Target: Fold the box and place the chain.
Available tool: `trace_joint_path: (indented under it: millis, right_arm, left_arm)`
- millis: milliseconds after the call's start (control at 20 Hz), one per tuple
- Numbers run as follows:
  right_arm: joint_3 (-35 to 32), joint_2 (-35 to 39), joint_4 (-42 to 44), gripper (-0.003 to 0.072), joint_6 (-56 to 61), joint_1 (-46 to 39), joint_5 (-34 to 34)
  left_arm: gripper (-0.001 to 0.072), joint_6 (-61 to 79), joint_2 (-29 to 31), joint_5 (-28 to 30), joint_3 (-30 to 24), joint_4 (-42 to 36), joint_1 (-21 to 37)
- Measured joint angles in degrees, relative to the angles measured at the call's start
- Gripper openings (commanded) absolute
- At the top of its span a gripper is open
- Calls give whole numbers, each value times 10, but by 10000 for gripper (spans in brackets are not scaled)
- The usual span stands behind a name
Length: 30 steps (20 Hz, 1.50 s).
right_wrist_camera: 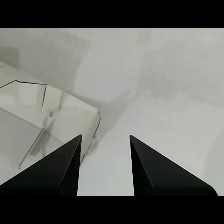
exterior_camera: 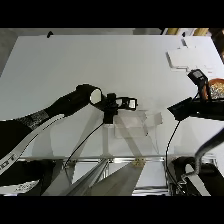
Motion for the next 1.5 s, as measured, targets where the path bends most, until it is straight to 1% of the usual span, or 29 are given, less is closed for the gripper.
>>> trace_joint_path:
  millis: [250, 350, 450, 500, 550, 700, 850, 1000, 1050, 1100, 1150, 1200, 1300, 1400, 1500]
  right_arm:
    - [0, 0, 0, 339, -3, 0, 1]
    - [0, -3, -1, 325, -39, 0, 23]
    - [0, -7, -2, 201, -106, 2, 65]
    - [0, -9, -2, 87, -136, 7, 84]
    - [0, -10, -2, 18, -165, 16, 101]
    - [0, -12, 0, 18, -218, 62, 130]
    - [-3, -12, -2, 18, -253, 136, 145]
    - [-26, -7, -9, 28, -286, 202, 128]
    - [-41, -2, -10, 139, -302, 217, 108]
    - [-61, 5, -12, 355, -323, 236, 82]
    - [-82, 11, -13, 534, -342, 254, 52]
    - [-104, 19, -14, 607, -358, 274, 18]
    - [-153, 37, -16, 612, -384, 314, -64]
    - [-192, 46, -17, 669, -398, 342, -136]
    - [-225, 51, -19, 678, -405, 359, -194]
  left_arm:
    - [10, 1, 0, -1, 0, 1, 0]
    - [10, 1, 0, -2, 0, 2, -1]
    - [10, 1, 0, -3, 0, 2, -1]
    - [10, 1, 0, -4, 0, 2, -1]
    - [10, 1, 0, -5, 0, 2, -1]
    - [10, 1, 0, -5, 0, 2, -1]
    - [10, 1, 0, -6, 0, 2, -1]
    - [10, 1, 0, -7, 0, 2, -1]
    - [10, 1, 0, -7, 0, 2, -1]
    - [10, 1, 0, -7, 0, 2, -1]
    - [10, 1, 0, -7, 0, 2, -1]
    - [10, 0, 0, -7, 0, 2, -1]
    - [10, 0, 0, -7, 0, 2, -1]
    - [10, 0, 0, -7, 0, 2, -1]
    - [10, 0, 0, -7, 0, 2, -1]
